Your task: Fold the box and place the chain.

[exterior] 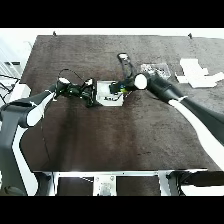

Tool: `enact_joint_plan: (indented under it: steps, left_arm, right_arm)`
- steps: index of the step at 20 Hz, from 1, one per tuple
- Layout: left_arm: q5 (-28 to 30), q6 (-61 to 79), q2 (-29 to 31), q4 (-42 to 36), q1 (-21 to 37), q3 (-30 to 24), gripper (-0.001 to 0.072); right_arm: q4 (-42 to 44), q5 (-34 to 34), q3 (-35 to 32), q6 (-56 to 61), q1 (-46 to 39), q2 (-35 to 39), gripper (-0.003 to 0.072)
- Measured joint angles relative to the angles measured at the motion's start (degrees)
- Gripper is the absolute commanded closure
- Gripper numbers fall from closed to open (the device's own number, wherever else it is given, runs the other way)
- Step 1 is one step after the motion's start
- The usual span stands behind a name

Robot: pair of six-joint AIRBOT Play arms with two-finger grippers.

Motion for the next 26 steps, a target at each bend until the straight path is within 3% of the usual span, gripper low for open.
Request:
enact_joint_plan:
  steps: [1,2,5,9,13,16,19,20,26]
  left_arm:
    - [0.0,0.0,0.0,0.0,0.0,0.0,0.0409]
    - [0.0,0.0,0.0,0.0,0.0,0.0,0.0409]
    - [0.0,0.0,0.0,0.0,0.0,0.0,0.0409]
    - [0.02,0.0,0.0,0.0,0.0,0.0,0.0409]
    - [0.02,0.02,0.0,0.0,0.0,0.0,0.0409]
    - [0.02,0.02,0.0,-0.02,0.0,0.0,0.0409]
    - [0.02,0.02,0.0,-0.02,0.0,0.0,0.0409]
    - [0.02,0.02,0.0,-0.02,0.0,0.0,0.0409]
    - [0.02,0.02,0.0,-0.02,0.0,0.0,0.0409]
  right_arm:
    - [-1.81,0.87,-0.46,0.7,-2.16,0.98,0.023]
    - [-3.1,1.27,-1.07,1.36,-4.55,1.51,0.0153]
    - [-3.98,-1.33,-2.93,3.89,-13.22,0.17,0.0152]
    - [4.79,-6.32,-1.97,0.68,-21.4,-7.1,0.0152]
    - [16.17,-8.35,4.31,-6.91,-24.06,-15.76,0.0188]
    - [22.21,-8.68,9.07,-10.97,-24.61,-20.57,0.0321]
    - [25.09,-8.46,11.43,-13.68,-24.9,-22.97,0.0626]
    - [25.66,-8.41,11.85,-14.53,-24.9,-23.43,0.0669]
    - [26.95,-5.33,12.72,-18.23,-24.9,-20.46,0.0672]
